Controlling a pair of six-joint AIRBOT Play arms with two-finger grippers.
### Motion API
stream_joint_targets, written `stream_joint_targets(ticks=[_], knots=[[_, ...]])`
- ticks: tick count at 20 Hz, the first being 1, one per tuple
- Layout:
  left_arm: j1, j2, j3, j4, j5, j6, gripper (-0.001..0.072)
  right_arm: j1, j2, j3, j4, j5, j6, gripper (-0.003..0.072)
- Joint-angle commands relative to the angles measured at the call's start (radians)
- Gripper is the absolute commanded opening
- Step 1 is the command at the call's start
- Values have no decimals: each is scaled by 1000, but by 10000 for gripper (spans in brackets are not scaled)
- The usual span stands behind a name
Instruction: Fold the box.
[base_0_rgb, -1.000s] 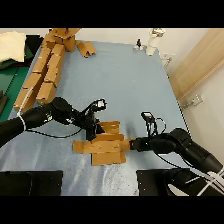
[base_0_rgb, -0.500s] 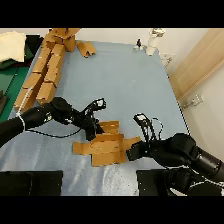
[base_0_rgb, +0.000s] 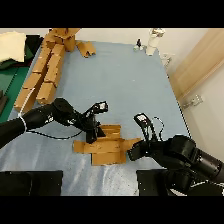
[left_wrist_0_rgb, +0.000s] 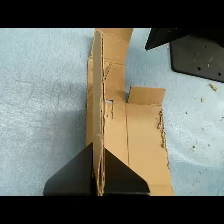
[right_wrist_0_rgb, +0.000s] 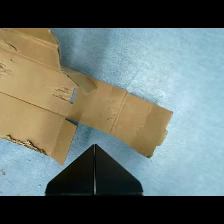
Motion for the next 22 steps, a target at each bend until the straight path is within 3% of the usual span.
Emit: stream_joint_targets(ticks=[1,3,6,9,10,11,12,15,18,22], knots=[[-2,-1,0,-1,-1,0,13,2,1,1,-1,-2,2,2],[-2,-1,0,-1,-1,0,13,24,4,1,47,-3,-50,2],[-2,-1,0,-1,-2,0,13,211,8,1,85,-7,-80,2],[-2,-1,0,-1,-1,0,12,492,-4,-4,-72,-3,-80,5],[-2,-1,0,-1,-1,0,13,560,-23,-8,-171,-2,-80,90],[-2,-1,0,-1,-2,0,13,599,-47,-11,-242,4,-80,344],[-2,-1,0,-1,-1,0,13,616,-81,-14,-300,18,-81,460],[-2,-1,0,-1,-2,0,12,616,-193,-15,-393,88,-84,460],[-2,-1,0,-1,-1,0,13,617,-285,-14,-394,135,-114,460],[-2,-1,0,-1,-1,0,13,617,-310,-15,-393,143,-114,460]])
